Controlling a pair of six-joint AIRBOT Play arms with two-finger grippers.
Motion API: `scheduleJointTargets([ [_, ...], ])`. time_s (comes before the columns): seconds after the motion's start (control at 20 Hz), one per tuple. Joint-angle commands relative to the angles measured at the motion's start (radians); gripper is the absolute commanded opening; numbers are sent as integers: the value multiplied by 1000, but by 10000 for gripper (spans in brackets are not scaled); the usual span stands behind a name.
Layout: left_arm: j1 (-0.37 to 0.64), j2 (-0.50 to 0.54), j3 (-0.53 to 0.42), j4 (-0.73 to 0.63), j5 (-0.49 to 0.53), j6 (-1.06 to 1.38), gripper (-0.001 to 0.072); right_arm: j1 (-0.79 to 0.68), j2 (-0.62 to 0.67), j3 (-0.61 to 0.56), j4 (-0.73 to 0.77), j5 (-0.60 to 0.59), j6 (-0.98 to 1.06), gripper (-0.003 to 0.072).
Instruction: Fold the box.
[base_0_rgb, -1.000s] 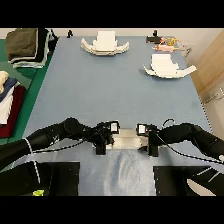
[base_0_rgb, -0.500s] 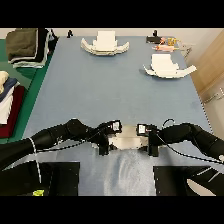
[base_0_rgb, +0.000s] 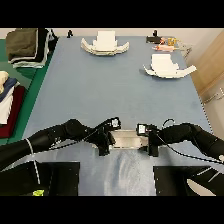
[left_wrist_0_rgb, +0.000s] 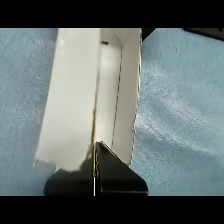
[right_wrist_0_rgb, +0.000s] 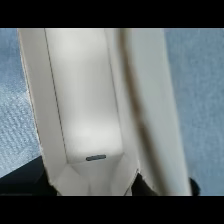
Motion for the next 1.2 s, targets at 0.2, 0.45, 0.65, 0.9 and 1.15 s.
scheduleJointTargets([
  [0.2, 140, 288, 1, 478, -360, -969, 14, 1, 0, 1, 0, 0, 0, 507],
  [0.45, 297, 442, -5, 656, -478, -1496, 14, 1, 0, 1, 0, 0, 0, 506],
  [0.65, 326, 387, -68, 573, -440, -1546, 14, 1, 0, 1, 0, 0, 0, 507],
  [0.9, 243, 233, -103, 348, -255, -1398, 14, 1, 0, 0, 0, 0, 0, 507],
  [1.15, 145, 103, -92, 244, -190, -1346, 17, 1, 0, 0, 0, 0, 0, 506],
])
